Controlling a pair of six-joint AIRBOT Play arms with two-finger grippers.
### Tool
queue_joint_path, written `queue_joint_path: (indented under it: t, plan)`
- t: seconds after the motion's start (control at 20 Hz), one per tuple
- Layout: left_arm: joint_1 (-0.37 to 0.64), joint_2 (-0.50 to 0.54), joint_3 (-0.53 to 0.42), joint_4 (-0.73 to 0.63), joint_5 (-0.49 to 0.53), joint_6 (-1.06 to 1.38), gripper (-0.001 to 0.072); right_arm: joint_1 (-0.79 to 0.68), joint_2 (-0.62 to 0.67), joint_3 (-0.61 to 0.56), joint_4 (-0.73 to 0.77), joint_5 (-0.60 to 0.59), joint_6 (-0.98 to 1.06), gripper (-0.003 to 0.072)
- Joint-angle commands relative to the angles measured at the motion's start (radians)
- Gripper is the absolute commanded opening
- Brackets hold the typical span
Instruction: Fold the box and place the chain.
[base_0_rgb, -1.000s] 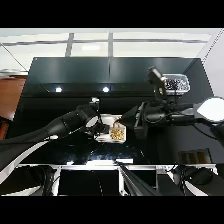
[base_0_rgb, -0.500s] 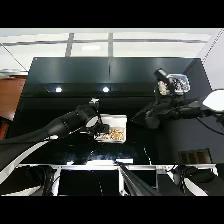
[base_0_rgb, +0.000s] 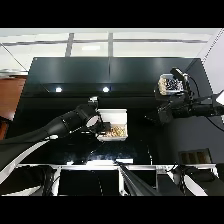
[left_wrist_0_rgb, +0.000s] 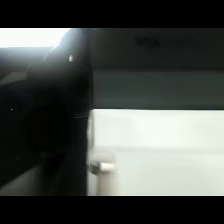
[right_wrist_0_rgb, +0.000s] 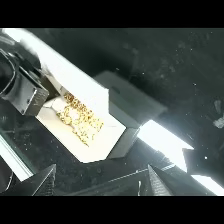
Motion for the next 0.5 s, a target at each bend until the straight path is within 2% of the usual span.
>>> queue_joint_path:
  t: [0.0, 0.2, 0.35, 0.45]
  plan:
    - [0.005, 0.008, 0.047, 0.004, -0.063, 0.109, 0.0498, -0.008, 0.000, -0.001, -0.009, 0.008, 0.019, 0.0698]
    - [0.004, 0.081, 0.115, 0.003, -0.169, 0.336, 0.0511, -0.008, 0.000, -0.001, -0.021, 0.036, 0.019, 0.0698]
    - [0.013, 0.190, 0.109, 0.045, -0.288, 0.614, 0.0510, -0.008, 0.000, -0.001, -0.061, 0.047, 0.026, 0.0698]
    - [0.059, 0.282, 0.072, 0.061, -0.339, 0.797, 0.0510, -0.008, 0.000, -0.001, -0.081, 0.053, 0.026, 0.0697]
